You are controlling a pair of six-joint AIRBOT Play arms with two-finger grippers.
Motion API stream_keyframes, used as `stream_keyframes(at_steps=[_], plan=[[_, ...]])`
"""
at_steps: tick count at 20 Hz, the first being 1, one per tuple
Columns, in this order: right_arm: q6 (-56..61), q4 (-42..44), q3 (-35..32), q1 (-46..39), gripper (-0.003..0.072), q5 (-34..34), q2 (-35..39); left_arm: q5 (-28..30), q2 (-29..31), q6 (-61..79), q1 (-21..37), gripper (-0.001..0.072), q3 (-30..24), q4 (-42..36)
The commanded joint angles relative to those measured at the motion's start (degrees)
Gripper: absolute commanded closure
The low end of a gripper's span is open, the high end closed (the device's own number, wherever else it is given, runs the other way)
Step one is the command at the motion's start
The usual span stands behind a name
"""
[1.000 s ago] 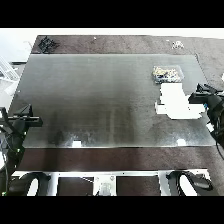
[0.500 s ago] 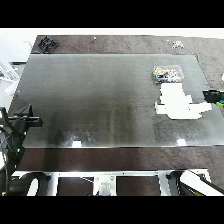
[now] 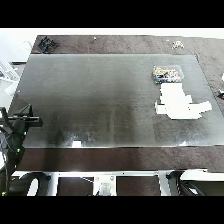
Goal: Fold the box and place the chain.
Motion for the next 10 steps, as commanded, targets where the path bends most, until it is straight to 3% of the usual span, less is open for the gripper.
stream_keyframes(at_steps=[1, 5, 10], plan=[[1.84, -6.95, 14.08, 0.63, 0.0234, 10.10, -10.75, 0.00, 0.04, 0.00, 0.04, 0.0687, -0.02, 0.00], [0.11, -9.62, 24.61, 1.05, 0.0234, 12.46, -19.08, 0.02, 0.04, 0.00, 0.04, 0.0687, -0.02, 0.00], [-4.42, -5.81, 24.92, 1.53, 0.0237, 13.35, -23.67, 0.00, 0.04, 0.00, 0.04, 0.0687, -0.02, 0.00]])
